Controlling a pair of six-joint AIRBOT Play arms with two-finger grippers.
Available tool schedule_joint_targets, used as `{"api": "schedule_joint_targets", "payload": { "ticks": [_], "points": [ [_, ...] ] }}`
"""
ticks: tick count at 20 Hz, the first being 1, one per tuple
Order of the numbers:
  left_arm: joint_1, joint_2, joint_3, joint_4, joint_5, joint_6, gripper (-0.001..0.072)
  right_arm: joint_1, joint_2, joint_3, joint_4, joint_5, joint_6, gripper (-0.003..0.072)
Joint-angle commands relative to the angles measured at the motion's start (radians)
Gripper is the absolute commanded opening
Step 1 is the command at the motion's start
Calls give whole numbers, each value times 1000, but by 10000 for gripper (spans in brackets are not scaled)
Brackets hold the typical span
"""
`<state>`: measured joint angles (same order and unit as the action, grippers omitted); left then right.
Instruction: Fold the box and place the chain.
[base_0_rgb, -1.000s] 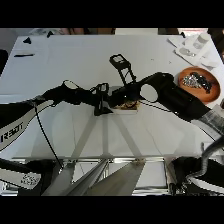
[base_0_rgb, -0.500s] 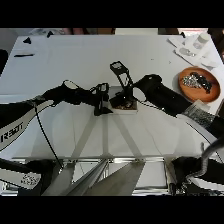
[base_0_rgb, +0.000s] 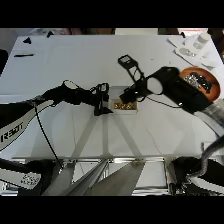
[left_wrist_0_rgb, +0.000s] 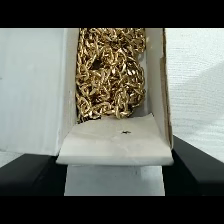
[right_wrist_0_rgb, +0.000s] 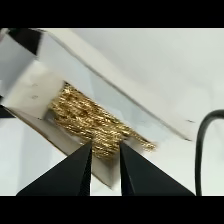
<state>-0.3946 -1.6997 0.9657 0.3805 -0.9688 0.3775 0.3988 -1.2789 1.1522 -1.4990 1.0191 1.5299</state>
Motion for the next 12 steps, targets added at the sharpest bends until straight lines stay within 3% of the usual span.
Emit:
{"api": "schedule_joint_targets", "payload": {
  "ticks": [1, 4, 9, 11, 12],
  "points": [
    [0, 0, 0, 0, 0, 0, 318, -173, 64, 0, 134, 80, -308, 201],
    [0, 0, 0, 0, 0, 0, 318, -355, 55, -26, 346, 120, -643, 200],
    [0, 0, 0, 0, 0, 0, 318, -466, -3, -170, 360, 54, -1036, 204],
    [0, 0, 0, 0, 0, 0, 318, -462, -69, -218, 380, 3, -1220, 374],
    [0, 0, 0, 0, 0, 0, 318, -456, -99, -220, 408, -15, -1286, 380]
  ]
}}
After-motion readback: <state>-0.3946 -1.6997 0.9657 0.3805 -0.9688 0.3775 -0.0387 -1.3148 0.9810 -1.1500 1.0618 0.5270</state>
